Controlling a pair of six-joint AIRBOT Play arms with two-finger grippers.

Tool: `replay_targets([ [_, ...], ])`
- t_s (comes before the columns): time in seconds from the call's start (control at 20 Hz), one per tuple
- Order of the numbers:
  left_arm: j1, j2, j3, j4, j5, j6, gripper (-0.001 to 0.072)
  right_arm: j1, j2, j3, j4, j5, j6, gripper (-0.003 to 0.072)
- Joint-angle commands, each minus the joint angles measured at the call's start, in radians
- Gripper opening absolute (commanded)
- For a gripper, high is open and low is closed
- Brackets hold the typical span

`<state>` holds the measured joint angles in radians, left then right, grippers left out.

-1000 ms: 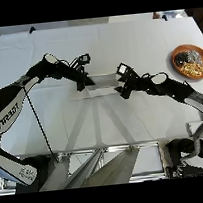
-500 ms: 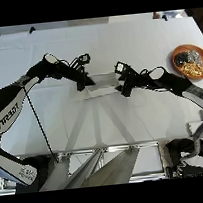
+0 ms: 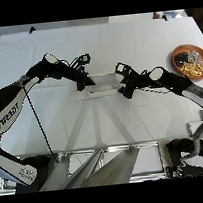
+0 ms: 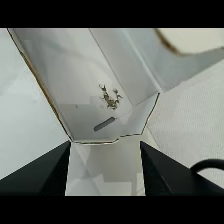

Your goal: Fold the box and place the chain.

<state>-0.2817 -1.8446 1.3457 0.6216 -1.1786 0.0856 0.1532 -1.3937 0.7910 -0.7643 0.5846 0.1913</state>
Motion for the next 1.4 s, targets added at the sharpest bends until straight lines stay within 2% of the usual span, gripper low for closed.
replay_targets([
  [0.0,0.000,0.000,0.000,0.000,0.000,0.000,0.0006,0.021,0.000,0.002,0.013,-0.061,0.002,0.0480],
  [0.25,0.000,0.000,0.000,0.000,0.000,0.000,0.0006,0.025,0.000,0.034,-0.031,-0.031,-0.096,0.0480],
  [0.5,0.000,0.000,0.000,0.000,0.000,0.000,0.0006,0.028,-0.001,0.036,-0.014,-0.070,-0.174,0.0480],
  [0.7,0.000,0.000,0.000,0.000,0.000,0.000,0.0006,0.025,-0.003,0.036,0.065,-0.079,-0.258,0.0480],
  [1.25,0.000,0.000,0.000,0.000,0.000,0.000,0.0006,-0.036,-0.042,0.037,0.165,0.072,-0.365,0.0480],
  [1.35,0.000,0.000,0.000,0.000,0.000,0.000,0.0006,-0.047,-0.055,0.037,0.238,0.080,-0.425,0.0480],
])
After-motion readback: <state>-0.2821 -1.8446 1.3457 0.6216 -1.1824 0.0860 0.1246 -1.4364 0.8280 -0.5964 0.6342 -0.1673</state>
